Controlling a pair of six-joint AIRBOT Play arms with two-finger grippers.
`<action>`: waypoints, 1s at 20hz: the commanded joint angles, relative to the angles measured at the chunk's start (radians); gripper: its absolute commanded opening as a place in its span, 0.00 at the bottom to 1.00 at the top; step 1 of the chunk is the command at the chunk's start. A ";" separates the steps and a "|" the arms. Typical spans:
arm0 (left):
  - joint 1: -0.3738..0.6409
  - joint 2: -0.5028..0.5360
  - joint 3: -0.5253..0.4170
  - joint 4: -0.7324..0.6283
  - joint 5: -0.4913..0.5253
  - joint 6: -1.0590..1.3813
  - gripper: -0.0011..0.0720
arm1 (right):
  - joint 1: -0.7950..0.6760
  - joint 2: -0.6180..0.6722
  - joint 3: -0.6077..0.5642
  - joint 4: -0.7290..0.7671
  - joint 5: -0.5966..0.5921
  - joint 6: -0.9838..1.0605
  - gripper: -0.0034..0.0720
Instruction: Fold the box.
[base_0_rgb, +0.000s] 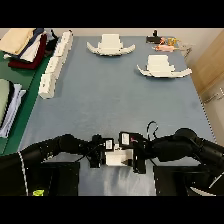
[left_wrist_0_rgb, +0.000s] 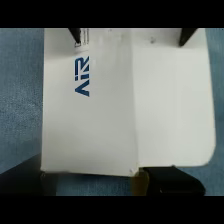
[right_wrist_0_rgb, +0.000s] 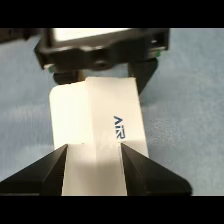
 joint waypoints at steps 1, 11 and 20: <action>-0.001 0.000 0.000 0.000 0.000 0.000 0.74 | 0.106 0.001 0.002 -0.195 0.028 0.058 0.74; -0.001 0.000 0.000 0.000 0.000 0.000 0.74 | 0.212 0.001 0.002 -0.550 0.117 0.271 0.72; -0.001 0.000 0.000 0.000 0.000 0.000 0.74 | 0.212 0.004 0.002 -0.572 0.147 0.270 0.72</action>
